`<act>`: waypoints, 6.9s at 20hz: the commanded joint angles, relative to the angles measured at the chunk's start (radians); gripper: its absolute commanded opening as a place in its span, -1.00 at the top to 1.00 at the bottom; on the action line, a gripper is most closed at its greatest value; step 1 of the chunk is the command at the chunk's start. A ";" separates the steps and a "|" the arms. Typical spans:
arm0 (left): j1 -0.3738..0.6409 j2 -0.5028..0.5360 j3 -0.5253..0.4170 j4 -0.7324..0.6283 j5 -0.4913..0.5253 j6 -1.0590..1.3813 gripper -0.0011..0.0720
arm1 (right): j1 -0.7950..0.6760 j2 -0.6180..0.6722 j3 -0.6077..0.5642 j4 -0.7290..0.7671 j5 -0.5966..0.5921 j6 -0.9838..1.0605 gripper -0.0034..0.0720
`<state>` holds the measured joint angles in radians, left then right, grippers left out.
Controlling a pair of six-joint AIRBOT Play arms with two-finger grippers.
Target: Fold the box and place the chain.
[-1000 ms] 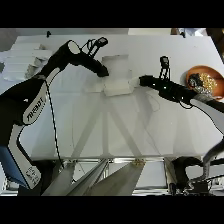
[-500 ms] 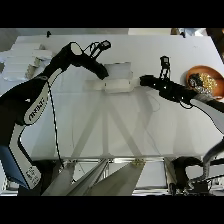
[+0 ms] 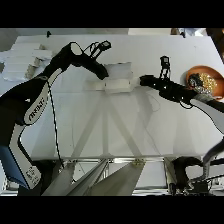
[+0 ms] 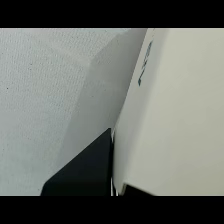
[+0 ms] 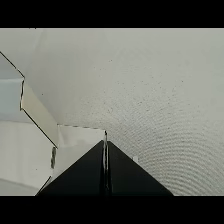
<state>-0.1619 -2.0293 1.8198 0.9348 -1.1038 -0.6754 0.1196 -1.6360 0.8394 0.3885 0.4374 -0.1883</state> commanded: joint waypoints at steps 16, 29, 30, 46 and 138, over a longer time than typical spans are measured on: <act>-0.008 0.000 0.001 -0.006 0.000 0.001 0.93 | 0.001 0.001 0.000 0.000 0.001 0.001 -0.07; 0.006 0.063 0.001 -0.201 -0.205 0.261 0.95 | 0.001 0.261 0.000 -0.203 -0.109 0.005 -0.14; 0.006 0.071 0.001 -0.253 -0.272 0.317 0.95 | 0.001 0.292 0.000 -0.212 -0.135 0.005 -0.14; -0.008 -0.043 -0.005 -0.159 -0.241 0.488 0.97 | 0.001 0.404 0.000 -0.238 -0.148 0.005 -0.13; -0.056 -0.058 -0.005 -0.014 -0.168 0.361 0.93 | 0.001 0.208 -0.042 -0.758 0.198 -0.319 -0.91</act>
<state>-0.2180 -2.0872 1.8145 0.9230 -1.2716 -0.3161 0.1204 -1.4273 0.7841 -0.3748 0.6121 -0.4988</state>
